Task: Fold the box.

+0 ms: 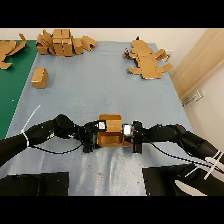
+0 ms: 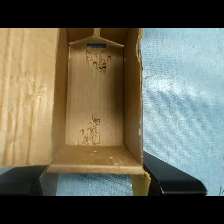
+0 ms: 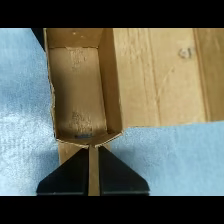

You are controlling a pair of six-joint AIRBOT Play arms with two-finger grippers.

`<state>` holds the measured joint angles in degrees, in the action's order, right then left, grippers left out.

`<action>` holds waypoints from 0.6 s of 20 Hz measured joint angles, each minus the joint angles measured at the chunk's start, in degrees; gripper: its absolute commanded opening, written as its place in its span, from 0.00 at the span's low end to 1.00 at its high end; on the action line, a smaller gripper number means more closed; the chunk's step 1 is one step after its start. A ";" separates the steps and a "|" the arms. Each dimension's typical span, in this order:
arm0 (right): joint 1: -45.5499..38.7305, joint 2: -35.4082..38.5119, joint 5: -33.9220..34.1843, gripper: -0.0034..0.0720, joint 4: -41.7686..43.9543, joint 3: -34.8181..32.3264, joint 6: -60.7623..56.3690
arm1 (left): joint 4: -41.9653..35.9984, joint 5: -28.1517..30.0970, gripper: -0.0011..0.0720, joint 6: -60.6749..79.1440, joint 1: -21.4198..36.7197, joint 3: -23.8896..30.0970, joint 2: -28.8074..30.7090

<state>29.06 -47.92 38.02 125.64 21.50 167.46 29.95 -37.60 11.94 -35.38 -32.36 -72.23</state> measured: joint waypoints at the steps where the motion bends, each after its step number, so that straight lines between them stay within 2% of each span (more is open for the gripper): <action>1: 0.17 -0.24 -0.17 0.16 0.52 0.00 0.02 | 0.00 0.02 0.85 0.00 0.00 0.00 0.00; 5: 2.40 -1.25 -1.66 0.16 1.68 0.00 0.11 | 0.00 0.00 0.85 0.02 0.00 0.00 0.00; 8: 3.93 -1.95 -3.21 0.20 2.03 0.00 0.15 | 0.00 0.00 0.85 0.00 0.00 0.00 0.00; 10: 4.42 -2.43 -3.78 0.52 2.08 0.00 0.17 | 0.00 0.00 0.85 0.02 0.00 0.00 -0.02; 12: 4.70 -2.89 -4.07 0.55 2.08 0.00 0.20 | 0.02 0.00 0.85 0.04 0.00 0.00 -0.02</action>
<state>33.76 -50.81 33.95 127.72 21.50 167.65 29.98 -37.60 11.99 -35.38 -32.36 -72.25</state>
